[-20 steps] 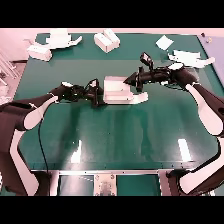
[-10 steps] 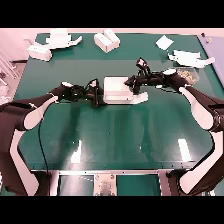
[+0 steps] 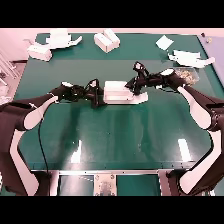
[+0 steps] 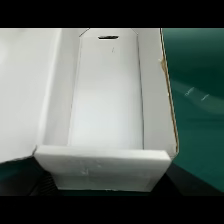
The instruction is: Fold the box and place the chain.
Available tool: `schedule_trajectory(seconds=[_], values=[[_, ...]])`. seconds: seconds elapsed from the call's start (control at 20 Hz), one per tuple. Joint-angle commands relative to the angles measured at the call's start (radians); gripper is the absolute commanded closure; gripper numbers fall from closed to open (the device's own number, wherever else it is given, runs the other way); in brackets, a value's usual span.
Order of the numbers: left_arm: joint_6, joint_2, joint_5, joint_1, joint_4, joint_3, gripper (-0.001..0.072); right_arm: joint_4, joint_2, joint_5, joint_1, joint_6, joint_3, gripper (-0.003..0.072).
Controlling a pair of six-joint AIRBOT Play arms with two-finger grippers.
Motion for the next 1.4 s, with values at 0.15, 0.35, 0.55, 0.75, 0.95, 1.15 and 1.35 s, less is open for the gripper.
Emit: schedule_trajectory(seconds=[0.15,0.35,0.55,0.75,0.95,1.15,1.35], values=[[0.000,0.001,0.001,0.000,0.000,0.000,0.0241,-0.191,0.149,0.000,-0.021,0.171,0.025,0.0685],[0.000,0.001,0.001,0.000,0.000,0.000,0.0241,-0.386,0.232,0.090,-0.033,0.343,0.018,0.0686],[0.000,0.001,0.001,0.000,0.000,0.000,0.0241,-0.383,0.311,0.060,-0.033,0.350,-0.119,0.0686],[0.000,0.001,0.001,0.000,0.000,0.000,0.0241,-0.364,0.351,0.014,-0.031,0.243,-0.293,0.0336],[0.000,0.001,0.000,0.000,0.000,0.000,0.0241,-0.357,0.351,0.018,-0.031,0.154,-0.367,0.0129],[0.000,0.001,0.000,0.000,0.000,0.000,0.0241,-0.251,0.330,0.013,-0.031,0.037,-0.376,0.0119],[0.000,0.001,0.000,0.000,0.000,0.000,0.0241,-0.158,0.298,-0.045,-0.031,-0.049,-0.375,0.0119]])
